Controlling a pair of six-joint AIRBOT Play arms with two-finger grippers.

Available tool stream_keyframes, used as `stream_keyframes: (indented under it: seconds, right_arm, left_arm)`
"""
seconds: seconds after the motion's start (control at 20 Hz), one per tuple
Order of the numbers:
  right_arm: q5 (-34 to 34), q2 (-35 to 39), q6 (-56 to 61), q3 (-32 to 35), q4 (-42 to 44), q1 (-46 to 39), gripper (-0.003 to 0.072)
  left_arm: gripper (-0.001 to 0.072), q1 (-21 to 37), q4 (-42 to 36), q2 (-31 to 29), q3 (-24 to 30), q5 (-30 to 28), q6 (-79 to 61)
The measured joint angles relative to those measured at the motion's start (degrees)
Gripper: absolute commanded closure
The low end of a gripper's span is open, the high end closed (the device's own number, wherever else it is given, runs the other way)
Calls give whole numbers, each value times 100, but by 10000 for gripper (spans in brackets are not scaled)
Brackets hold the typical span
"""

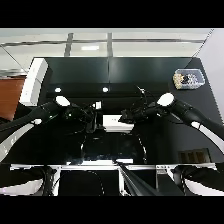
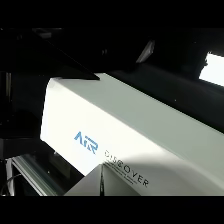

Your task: Fold the box and place the chain.

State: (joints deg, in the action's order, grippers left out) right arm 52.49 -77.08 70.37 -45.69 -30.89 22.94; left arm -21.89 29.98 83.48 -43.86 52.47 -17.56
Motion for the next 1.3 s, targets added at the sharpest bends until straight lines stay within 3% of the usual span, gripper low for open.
stream_keyframes:
  seconds: [0.3, 0.55, 1.3]
  right_arm:
    - [247, 63, -181, -133, -59, -17, 672]
    - [518, 138, -247, -201, 485, 63, 672]
    - [157, -302, -275, -4, 483, 157, 672]
  left_arm:
    - [416, 0, -4, 0, 0, 4, 17]
    - [416, 0, -4, 0, -2, 4, 13]
    - [415, 0, 13, 0, 0, 0, -13]
